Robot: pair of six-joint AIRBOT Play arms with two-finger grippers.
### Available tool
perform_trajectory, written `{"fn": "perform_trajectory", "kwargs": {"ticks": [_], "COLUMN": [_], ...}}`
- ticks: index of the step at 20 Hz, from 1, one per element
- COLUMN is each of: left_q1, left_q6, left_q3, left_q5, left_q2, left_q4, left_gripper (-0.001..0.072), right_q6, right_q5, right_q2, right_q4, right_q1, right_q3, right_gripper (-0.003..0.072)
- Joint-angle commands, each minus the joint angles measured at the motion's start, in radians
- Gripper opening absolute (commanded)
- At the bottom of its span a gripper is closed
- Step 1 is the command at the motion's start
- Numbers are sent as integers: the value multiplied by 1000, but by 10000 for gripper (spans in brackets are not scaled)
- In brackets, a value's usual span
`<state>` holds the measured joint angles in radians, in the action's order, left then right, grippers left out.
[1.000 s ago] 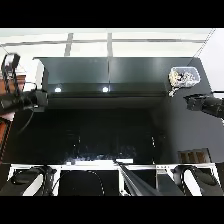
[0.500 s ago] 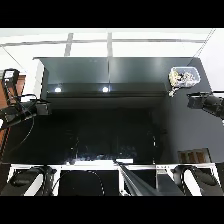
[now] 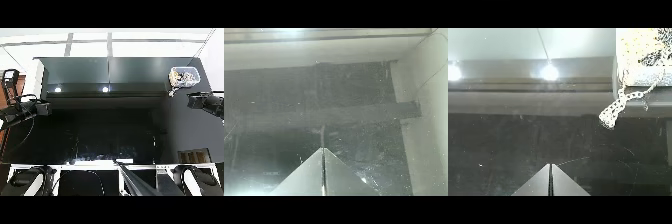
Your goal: Fold the box and place the chain.
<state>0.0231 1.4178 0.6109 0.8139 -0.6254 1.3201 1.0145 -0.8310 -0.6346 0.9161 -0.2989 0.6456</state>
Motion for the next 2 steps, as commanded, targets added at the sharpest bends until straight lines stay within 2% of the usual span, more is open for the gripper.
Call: {"fn": "perform_trajectory", "kwargs": {"ticks": [1,2], "left_q1": [-1,-1], "left_q6": [0,0], "left_q3": [0,0], "left_q5": [0,0], "left_q2": [0,0], "left_q4": [0,0], "left_gripper": [30,30], "right_q6": [1,1], "right_q5": [0,0], "right_q2": [0,0], "right_q4": [0,0], "right_q1": [0,0], "right_q3": [-1,-1], "right_gripper": [18,18]}}
